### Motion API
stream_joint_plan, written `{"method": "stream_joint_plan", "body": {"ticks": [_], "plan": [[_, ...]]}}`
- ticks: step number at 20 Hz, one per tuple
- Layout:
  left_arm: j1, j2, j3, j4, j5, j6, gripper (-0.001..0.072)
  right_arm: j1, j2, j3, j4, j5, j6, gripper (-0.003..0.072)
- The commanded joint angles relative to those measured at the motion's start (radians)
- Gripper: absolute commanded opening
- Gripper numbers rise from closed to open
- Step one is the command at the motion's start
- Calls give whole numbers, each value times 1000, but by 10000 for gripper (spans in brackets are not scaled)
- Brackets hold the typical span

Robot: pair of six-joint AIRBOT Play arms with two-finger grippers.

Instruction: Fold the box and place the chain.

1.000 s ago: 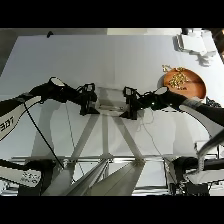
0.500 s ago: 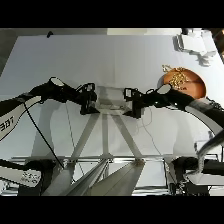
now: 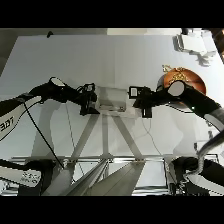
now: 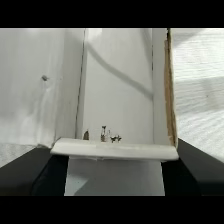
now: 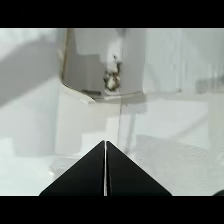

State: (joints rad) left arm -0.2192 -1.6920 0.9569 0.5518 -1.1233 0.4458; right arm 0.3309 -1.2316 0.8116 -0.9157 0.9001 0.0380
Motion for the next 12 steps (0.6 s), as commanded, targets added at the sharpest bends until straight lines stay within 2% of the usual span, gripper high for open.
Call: {"method": "stream_joint_plan", "body": {"ticks": [1, 3, 6, 9, 12], "plan": [[0, 0, 0, -1, 1, 0, 438, 0, 58, 1, 152, 30, 44, 12], [0, 0, 0, -1, 1, 0, 438, 4, 50, 1, 290, -24, 35, 8], [0, 0, 0, -1, 1, 0, 438, 18, 9, 8, 357, -152, 6, 6], [0, 0, 0, -1, 1, 0, 438, -14, -123, 79, 477, -117, 8, 6], [0, 0, 0, -1, 1, 0, 438, -34, -261, 153, 514, -124, 93, 7]]}}
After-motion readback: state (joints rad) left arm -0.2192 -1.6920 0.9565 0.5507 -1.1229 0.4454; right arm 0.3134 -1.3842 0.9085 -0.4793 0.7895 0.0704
